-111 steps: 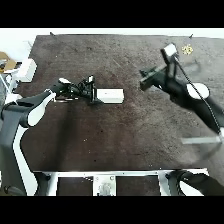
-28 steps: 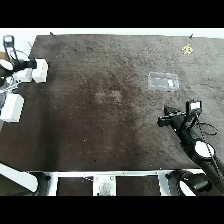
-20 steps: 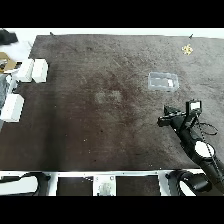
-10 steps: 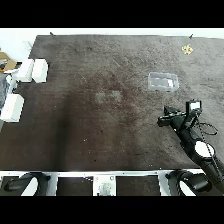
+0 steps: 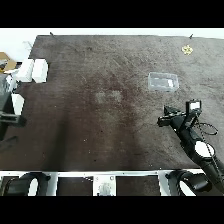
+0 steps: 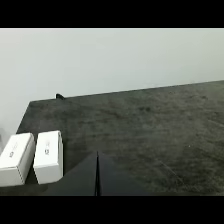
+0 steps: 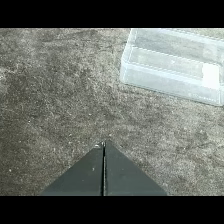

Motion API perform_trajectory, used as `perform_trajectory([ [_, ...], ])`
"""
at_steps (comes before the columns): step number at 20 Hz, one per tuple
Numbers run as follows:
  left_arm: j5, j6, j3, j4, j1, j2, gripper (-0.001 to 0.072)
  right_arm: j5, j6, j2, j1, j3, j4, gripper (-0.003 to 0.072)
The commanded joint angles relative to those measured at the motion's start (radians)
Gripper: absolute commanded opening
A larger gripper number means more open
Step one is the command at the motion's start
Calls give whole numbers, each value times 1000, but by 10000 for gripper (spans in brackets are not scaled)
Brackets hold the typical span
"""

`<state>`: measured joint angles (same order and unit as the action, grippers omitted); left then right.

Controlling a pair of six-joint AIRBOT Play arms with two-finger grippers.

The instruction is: Fold the box and place the chain.

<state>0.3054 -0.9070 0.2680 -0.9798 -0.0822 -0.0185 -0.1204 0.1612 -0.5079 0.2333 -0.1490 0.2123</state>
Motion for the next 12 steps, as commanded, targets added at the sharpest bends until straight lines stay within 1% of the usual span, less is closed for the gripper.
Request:
perform_trajectory([
  [1, -4, -8, -75, -2, 2, -52, 8, 0, 0, 0, 0, 0, 0, 2],
  [12, 9, -10, -75, 1, 2, -52, 10, 0, 0, 0, 0, 0, 0, 2],
])
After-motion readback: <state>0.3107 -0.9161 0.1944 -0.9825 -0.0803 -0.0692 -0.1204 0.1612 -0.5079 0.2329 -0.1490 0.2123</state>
